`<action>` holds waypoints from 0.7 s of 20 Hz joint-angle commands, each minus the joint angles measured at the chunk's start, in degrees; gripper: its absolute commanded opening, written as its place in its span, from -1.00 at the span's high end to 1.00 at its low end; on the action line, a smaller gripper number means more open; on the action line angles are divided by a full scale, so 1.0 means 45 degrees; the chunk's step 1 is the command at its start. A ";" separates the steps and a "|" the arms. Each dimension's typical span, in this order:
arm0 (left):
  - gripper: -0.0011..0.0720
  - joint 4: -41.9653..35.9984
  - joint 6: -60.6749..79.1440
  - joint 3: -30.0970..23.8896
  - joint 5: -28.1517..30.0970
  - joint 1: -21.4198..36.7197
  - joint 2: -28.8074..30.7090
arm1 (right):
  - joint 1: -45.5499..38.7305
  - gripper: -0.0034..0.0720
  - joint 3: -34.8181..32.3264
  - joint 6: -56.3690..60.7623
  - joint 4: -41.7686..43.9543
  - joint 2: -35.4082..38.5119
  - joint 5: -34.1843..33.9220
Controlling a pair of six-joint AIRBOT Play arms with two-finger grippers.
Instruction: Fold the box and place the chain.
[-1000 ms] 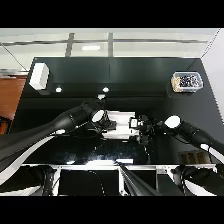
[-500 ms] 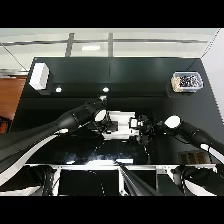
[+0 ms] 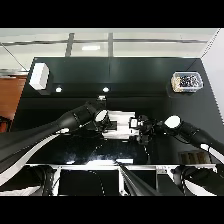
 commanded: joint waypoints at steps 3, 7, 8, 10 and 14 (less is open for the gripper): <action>0.90 0.0000 -0.0010 0.0005 -0.0073 0.0010 -0.0010 | 0.0010 0.38 0.0005 -0.0005 -0.0005 -0.0005 0.0005; 0.90 0.0000 -0.0005 0.0005 -0.0078 0.0010 -0.0010 | 0.0010 0.38 0.0005 -0.0005 -0.0005 -0.0005 0.0005; 0.90 0.0000 -0.0005 0.0005 -0.0078 0.0010 -0.0010 | 0.0010 0.38 0.0005 -0.0005 -0.0005 -0.0005 0.0005; 0.90 0.0000 -0.0005 0.0005 -0.0078 0.0010 -0.0005 | 0.0010 0.38 0.0005 -0.0005 -0.0005 -0.0005 0.0010; 0.90 0.0005 -0.0005 0.0005 -0.0087 0.0019 -0.0005 | 0.0005 0.30 0.0005 0.0437 -0.0010 0.0029 -0.0053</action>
